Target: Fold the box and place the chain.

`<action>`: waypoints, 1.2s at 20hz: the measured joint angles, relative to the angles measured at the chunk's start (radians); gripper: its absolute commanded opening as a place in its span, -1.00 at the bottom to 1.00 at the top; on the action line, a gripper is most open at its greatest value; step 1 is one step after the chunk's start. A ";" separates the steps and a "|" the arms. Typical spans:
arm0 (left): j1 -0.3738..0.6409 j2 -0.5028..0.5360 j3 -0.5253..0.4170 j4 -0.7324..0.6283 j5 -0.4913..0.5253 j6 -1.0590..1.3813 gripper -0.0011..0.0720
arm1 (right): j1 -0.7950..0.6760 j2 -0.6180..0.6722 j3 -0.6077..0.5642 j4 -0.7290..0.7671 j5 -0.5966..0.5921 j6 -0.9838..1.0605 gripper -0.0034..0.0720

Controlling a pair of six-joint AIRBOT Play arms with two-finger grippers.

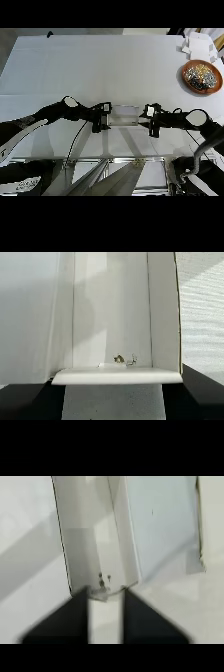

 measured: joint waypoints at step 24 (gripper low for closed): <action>0.000 0.000 0.000 0.000 0.001 0.000 -0.58 | 0.100 -0.309 0.105 0.269 -0.306 0.322 -0.87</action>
